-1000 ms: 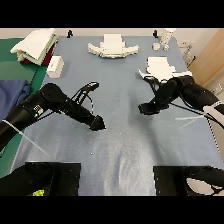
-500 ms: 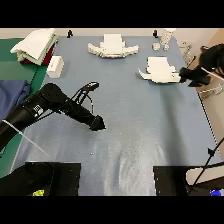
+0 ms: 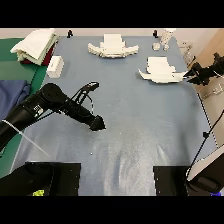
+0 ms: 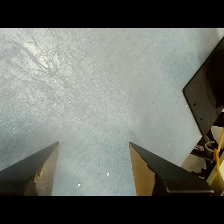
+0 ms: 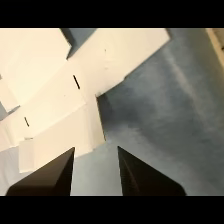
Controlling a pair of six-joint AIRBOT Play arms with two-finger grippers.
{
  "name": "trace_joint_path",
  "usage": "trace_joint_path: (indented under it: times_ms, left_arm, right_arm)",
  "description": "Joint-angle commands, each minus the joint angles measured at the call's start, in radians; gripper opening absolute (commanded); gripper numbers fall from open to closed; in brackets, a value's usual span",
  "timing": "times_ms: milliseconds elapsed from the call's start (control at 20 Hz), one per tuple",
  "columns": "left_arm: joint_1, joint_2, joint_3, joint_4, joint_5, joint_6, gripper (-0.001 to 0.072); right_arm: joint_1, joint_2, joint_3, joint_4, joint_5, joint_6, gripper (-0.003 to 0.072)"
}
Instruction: Fold the box.
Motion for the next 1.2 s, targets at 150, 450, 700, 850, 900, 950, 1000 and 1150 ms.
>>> trace_joint_path:
  times_ms: [150, 450, 700, 850, 900, 950, 1000, 1150]
  left_arm:
    - [0.000, 0.000, 0.000, 0.000, 0.000, 0.000, 0.0686]
    - [0.000, 0.000, 0.000, 0.000, 0.000, 0.000, 0.0686]
    - [0.000, 0.000, 0.000, 0.000, 0.000, 0.000, 0.0686]
    - [0.000, 0.000, 0.000, 0.000, 0.000, 0.000, 0.0686]
    - [0.000, 0.000, 0.000, 0.000, 0.000, 0.000, 0.0686]
    - [0.000, 0.000, 0.000, 0.000, 0.000, 0.000, 0.0686]
    - [0.000, 0.000, 0.000, 0.000, 0.000, 0.000, 0.0686]
    - [0.000, 0.000, 0.000, 0.000, 0.000, 0.000, 0.0686]
  right_arm:
    - [0.021, -0.129, 0.091, 0.130, -0.024, -0.029, 0.0347]
    - [0.023, -0.129, 0.093, 0.130, -0.026, -0.029, 0.0288]
    - [0.020, -0.130, 0.093, 0.109, -0.018, 0.027, 0.0288]
    - [0.020, -0.131, 0.093, 0.112, -0.002, 0.033, 0.0288]
    - [0.020, -0.131, 0.093, 0.124, 0.000, 0.032, 0.0288]
    - [0.021, -0.131, 0.093, 0.123, -0.007, 0.028, 0.0278]
    - [0.023, -0.131, 0.093, 0.126, -0.013, 0.007, 0.0169]
    - [0.046, -0.131, 0.093, 0.131, -0.016, -0.025, 0.0141]
